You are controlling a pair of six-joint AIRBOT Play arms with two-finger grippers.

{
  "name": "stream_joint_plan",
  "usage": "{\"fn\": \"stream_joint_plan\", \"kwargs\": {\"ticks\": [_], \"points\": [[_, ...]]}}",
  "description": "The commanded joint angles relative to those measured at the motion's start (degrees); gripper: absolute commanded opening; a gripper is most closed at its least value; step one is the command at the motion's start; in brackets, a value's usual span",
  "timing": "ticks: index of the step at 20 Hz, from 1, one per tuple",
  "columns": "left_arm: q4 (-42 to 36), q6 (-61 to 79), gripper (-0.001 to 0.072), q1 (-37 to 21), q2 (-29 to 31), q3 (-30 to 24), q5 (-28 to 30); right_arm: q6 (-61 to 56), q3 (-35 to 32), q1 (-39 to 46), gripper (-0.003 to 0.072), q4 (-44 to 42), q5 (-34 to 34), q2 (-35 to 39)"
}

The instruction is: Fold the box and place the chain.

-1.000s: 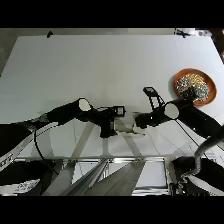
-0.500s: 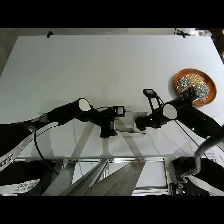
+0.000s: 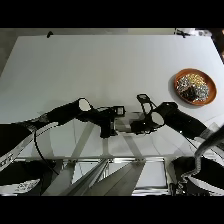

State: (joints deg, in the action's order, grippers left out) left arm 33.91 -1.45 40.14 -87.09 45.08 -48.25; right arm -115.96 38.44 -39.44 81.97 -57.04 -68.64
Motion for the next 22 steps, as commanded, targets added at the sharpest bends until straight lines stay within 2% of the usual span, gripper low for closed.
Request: {"fn": "stream_joint_plan", "kwargs": {"ticks": [1, 3, 5, 10, 11, 13, 14, 15, 16, 17, 18, 22], "points": [[0.0, -0.1, 0.0211, 0.0, 0.0, 0.0, 0.0, -5.9, 0.1, -1.4, 0.0404, 3.6, 1.2, -2.1], [0.0, -0.1, 0.0211, 0.0, 0.0, 0.0, 0.0, -5.9, 0.1, -1.4, 0.0231, 3.6, 1.1, -2.1], [0.0, -0.1, 0.0211, 0.0, 0.0, 0.0, 0.0, -5.9, 0.1, -1.4, 0.0013, 3.5, 1.1, -2.1], [0.0, -0.1, 0.0211, 0.0, 0.0, 0.0, 0.0, -5.6, 0.1, -1.4, 0.0018, 3.3, 1.1, -2.1], [0.0, -0.1, 0.0211, 0.0, 0.0, 0.0, 0.0, -5.6, 0.1, -1.4, 0.0117, 3.3, 1.1, -2.1], [0.0, -0.1, 0.0211, 0.0, 0.0, 0.0, 0.0, -5.4, 0.1, -1.4, 0.0449, 3.3, 1.2, -2.1], [0.0, -0.1, 0.0211, 0.0, 0.0, 0.0, 0.0, -4.9, 0.1, -1.4, 0.0472, 3.3, 1.2, -2.1], [0.0, -0.1, 0.0211, 0.0, 0.0, 0.0, 0.0, -4.9, 0.1, -1.4, 0.0439, 3.3, 1.2, -2.1], [0.0, -0.1, 0.0211, 0.0, 0.0, 0.0, 0.0, -4.9, 0.1, -1.4, 0.03, 3.3, 1.2, -2.1], [0.0, -0.1, 0.0211, 0.0, 0.0, 0.0, 0.0, -4.9, 0.1, -1.4, 0.0091, 3.3, 1.2, -2.1], [0.0, -0.1, 0.0211, 0.0, 0.0, 0.0, 0.0, -4.9, 0.1, -1.4, 0.001, 3.3, 1.2, -2.1], [0.0, -0.1, 0.0211, 0.0, 0.0, 0.0, 0.0, -3.7, 0.1, -1.4, 0.001, 3.4, 1.4, -2.1]]}}
